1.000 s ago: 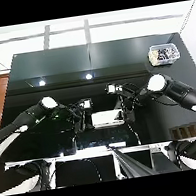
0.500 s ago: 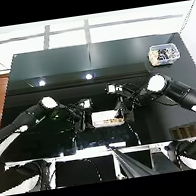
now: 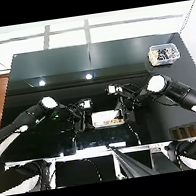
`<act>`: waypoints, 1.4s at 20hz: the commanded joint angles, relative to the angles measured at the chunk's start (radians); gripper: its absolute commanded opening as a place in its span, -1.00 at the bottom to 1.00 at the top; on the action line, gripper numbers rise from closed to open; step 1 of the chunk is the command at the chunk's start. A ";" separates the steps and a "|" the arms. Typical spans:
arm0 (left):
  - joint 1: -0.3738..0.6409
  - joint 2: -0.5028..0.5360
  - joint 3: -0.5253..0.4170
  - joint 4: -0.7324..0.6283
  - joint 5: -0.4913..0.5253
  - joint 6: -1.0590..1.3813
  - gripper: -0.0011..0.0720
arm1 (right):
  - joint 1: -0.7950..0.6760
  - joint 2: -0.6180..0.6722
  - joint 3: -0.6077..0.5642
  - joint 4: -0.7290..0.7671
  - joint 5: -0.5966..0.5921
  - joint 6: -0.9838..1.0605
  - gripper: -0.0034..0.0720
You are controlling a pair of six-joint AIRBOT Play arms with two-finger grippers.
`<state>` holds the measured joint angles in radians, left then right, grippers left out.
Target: Fold the box and place the chain.
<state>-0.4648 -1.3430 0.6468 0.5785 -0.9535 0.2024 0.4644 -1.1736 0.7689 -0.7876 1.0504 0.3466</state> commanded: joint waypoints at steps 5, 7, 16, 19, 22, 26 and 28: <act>0.000 0.000 0.001 0.000 0.000 -0.001 0.29 | 0.001 0.000 0.000 -0.032 0.026 0.002 0.12; 0.000 0.000 0.001 0.000 0.000 -0.001 0.29 | 0.001 0.002 0.000 -0.032 0.024 0.013 0.45; 0.000 0.000 0.001 0.000 0.000 -0.001 0.29 | 0.001 0.019 -0.001 -0.036 0.048 0.016 0.45; 0.000 0.000 0.001 0.000 0.000 -0.001 0.29 | 0.001 0.017 -0.001 -0.036 0.042 0.016 0.45; 0.000 0.000 0.001 0.000 0.000 -0.001 0.29 | 0.005 0.015 -0.015 -0.034 0.011 0.016 0.45; 0.000 0.000 0.001 0.000 0.000 -0.001 0.29 | 0.030 0.015 -0.045 -0.036 -0.005 0.016 0.45; 0.000 0.000 0.001 0.000 0.000 -0.001 0.29 | 0.029 0.018 -0.044 -0.035 -0.005 0.017 0.45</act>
<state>-0.4648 -1.3430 0.6464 0.5797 -0.9550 0.2028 0.4873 -1.1568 0.7330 -0.8192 1.0496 0.3599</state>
